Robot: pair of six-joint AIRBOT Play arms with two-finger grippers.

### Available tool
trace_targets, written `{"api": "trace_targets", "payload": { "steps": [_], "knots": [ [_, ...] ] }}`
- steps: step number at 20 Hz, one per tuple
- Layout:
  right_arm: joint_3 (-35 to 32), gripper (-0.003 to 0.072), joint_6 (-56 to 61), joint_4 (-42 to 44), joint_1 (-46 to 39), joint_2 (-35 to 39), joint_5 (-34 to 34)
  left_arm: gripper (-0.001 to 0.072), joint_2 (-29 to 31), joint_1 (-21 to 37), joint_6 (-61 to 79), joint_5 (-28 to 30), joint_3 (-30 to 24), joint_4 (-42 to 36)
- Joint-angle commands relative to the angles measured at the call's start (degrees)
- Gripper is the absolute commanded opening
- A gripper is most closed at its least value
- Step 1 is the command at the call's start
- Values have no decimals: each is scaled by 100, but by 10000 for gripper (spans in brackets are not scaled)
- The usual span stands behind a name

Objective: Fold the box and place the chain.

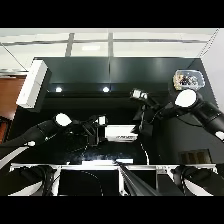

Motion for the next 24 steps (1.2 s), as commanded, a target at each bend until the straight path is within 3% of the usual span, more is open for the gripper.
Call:
{"api": "trace_targets", "payload": {
  "steps": [1, 3, 9, 11, 14, 16, 24],
  "knots": [
    [-157, 720, -555, -328, 474, -9, -186, 295, 4, 2, -7, -52, 2, 0],
    [-157, 720, -553, -710, 647, -11, -358, 294, 4, 2, -7, -50, 2, 0],
    [-157, 714, -715, -566, 704, -11, -787, 294, 4, 2, -7, -55, 2, 0],
    [-155, 473, -715, -337, 710, -9, -664, 294, 4, 2, -7, -142, 2, 2],
    [-157, 471, -708, -221, 710, -11, -634, 294, 4, 2, -7, -197, 2, 2],
    [-157, 247, -702, -221, 710, -11, -610, 295, 4, 2, -7, -192, 2, 2],
    [-181, 242, -702, -284, 791, -81, -619, 295, 4, 2, -7, -184, 2, 2]
  ]
}}
